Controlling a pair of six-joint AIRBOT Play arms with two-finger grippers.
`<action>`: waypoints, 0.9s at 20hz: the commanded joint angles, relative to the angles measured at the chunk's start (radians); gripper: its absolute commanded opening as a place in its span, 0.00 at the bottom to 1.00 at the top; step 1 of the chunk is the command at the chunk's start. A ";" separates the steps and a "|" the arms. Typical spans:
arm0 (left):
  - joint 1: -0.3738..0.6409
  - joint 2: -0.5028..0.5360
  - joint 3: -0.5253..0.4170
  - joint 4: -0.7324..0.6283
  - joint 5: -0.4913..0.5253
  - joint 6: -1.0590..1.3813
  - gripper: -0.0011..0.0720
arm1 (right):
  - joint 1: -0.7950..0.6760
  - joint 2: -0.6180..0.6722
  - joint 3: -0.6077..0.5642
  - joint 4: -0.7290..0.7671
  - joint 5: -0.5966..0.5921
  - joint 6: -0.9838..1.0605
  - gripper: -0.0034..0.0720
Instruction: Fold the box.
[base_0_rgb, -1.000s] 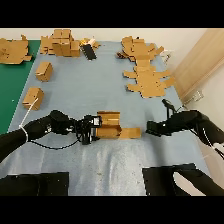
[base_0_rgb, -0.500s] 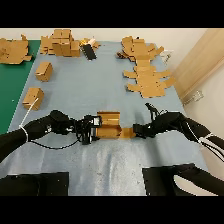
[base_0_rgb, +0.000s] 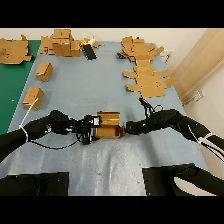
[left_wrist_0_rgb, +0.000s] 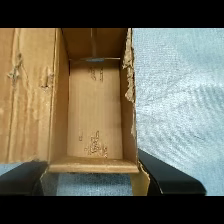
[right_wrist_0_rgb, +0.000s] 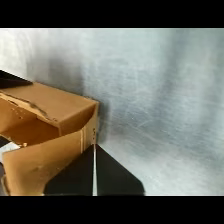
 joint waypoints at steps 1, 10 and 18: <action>0.000 0.000 0.001 0.000 -0.001 0.000 0.73 | 0.013 0.013 0.030 -0.002 -0.006 -0.001 0.27; 0.000 0.000 0.001 0.000 0.000 0.000 0.73 | 0.035 0.013 0.030 0.002 -0.020 0.000 0.54; 0.000 0.000 0.001 0.000 -0.001 0.000 0.73 | 0.148 -0.019 0.068 -0.081 0.040 0.098 0.60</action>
